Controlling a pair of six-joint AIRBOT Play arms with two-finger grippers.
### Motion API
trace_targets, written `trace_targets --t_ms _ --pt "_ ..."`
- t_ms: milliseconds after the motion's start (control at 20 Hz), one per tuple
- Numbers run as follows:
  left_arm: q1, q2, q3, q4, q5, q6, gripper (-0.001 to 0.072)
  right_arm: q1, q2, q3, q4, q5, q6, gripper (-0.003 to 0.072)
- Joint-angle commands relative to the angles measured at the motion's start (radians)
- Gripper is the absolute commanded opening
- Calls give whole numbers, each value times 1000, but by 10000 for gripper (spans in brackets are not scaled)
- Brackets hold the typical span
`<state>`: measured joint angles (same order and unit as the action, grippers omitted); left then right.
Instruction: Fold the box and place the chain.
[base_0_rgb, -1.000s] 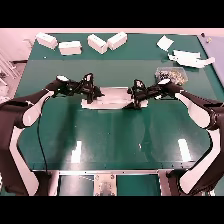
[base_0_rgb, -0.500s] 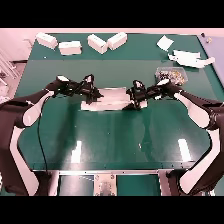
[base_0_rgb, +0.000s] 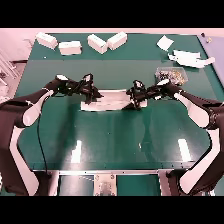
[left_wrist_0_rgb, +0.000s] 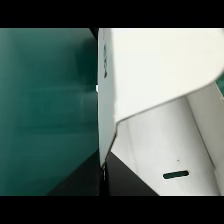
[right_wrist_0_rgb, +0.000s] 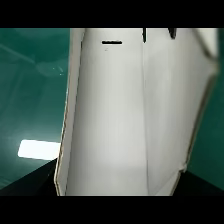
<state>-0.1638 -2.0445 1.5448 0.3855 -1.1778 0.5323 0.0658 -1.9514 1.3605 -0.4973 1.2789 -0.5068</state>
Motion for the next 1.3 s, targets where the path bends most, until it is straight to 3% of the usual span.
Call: trace_targets --t_ms 0,700,750,800,850,1250 --pt "0 10 2 -32 -9 1 26 1 -1 0 4 2 0 553" --pt "-1 9 52 -71 -63 -8 26 1 -1 0 4 1 0 540" --pt "0 8 52 -71 -64 -8 65 1 -1 0 4 1 0 546" --pt "-1 7 52 -71 -63 -12 370 1 -1 0 4 1 0 546" --pt "-1 6 52 -72 -58 -30 588 1 -1 0 4 1 0 547" --pt "0 6 52 -72 -47 -61 589 1 -1 0 6 0 -3 547"
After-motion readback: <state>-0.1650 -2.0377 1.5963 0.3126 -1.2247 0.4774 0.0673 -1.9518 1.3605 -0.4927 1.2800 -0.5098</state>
